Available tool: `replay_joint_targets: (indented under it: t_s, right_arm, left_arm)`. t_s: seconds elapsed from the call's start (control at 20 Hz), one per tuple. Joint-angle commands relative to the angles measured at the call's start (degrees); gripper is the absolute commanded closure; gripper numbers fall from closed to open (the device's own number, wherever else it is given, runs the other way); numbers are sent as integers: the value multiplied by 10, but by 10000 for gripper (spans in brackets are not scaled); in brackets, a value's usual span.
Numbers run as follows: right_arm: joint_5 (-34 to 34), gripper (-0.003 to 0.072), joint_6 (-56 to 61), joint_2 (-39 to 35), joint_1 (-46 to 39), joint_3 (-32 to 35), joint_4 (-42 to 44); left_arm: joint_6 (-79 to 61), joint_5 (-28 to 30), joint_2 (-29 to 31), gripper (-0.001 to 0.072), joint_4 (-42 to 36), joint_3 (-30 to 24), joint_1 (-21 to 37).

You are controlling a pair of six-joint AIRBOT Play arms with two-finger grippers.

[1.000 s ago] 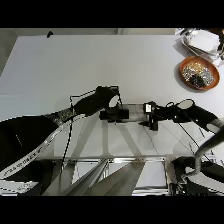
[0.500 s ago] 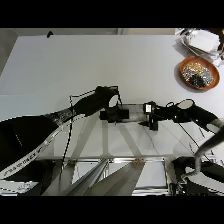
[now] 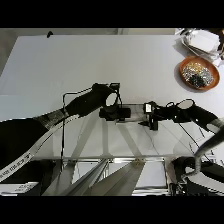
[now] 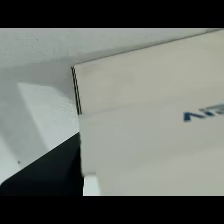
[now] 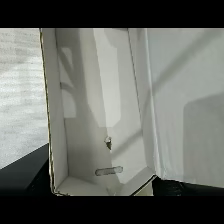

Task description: Fold the box and place the chain.

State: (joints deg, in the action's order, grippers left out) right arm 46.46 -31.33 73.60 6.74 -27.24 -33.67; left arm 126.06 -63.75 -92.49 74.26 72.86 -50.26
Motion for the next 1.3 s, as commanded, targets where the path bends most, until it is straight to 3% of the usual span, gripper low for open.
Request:
replay_joint_targets:
  t_s: [0.0,0.35,0.4,0.5,0.55,0.65,0.9,1.25]
  right_arm:
    - [0,229,0,0,0,0,0]
    - [0,229,0,0,0,0,0]
    - [0,229,0,0,0,0,0]
    - [0,229,0,0,0,0,0]
    - [0,229,0,0,0,0,0]
    - [0,229,0,0,0,0,0]
    - [0,229,0,0,0,0,0]
    - [0,229,0,0,0,0,0]
  left_arm:
    - [-78,-23,25,356,4,0,2]
    - [-384,-86,108,354,66,-4,17]
    - [-459,-74,121,316,61,-10,25]
    - [-639,-61,142,132,29,-29,46]
    - [-725,-57,148,128,9,-44,57]
    - [-885,-36,152,10,-40,-89,83]
    - [-1096,87,134,11,-212,-208,145]
    - [-1253,144,70,10,-331,-217,147]
